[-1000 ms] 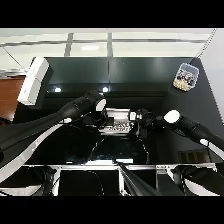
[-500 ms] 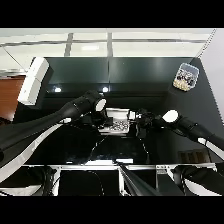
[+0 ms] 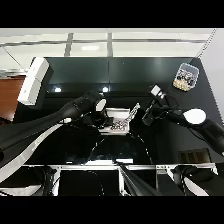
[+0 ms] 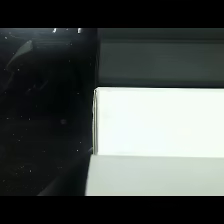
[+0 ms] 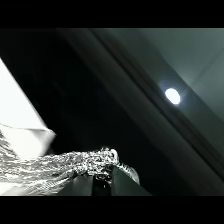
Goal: Fold the box and place the chain.
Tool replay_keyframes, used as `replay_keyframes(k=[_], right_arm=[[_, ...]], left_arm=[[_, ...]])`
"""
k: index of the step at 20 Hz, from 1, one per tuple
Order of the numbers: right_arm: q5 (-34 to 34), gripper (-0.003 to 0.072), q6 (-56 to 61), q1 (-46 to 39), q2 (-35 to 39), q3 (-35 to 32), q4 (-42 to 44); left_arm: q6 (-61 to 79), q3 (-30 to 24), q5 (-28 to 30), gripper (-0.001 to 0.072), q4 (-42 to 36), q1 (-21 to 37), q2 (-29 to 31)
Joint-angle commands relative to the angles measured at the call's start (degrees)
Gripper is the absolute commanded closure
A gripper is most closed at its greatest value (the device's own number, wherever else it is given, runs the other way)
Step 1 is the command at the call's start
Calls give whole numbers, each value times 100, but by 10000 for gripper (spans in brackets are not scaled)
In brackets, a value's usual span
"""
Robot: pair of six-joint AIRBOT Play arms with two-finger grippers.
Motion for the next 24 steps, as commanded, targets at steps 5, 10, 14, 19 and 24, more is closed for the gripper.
replay_keyframes(k=[5,10,14,19,24], right_arm=[[1685,667,1504,35,953,15,1589],[245,324,1864,1047,341,0,1718],[302,300,1902,595,376,4,1416],[981,300,1902,-721,568,4,743],[1390,300,1902,-1283,568,4,713]], left_arm=[[-2,7,9,677,-2,-2,-2],[-2,7,22,677,-2,-2,-2],[-4,7,22,677,-4,-2,-2],[-39,7,-42,677,-157,0,-2],[-780,20,186,462,-603,-4,7]])
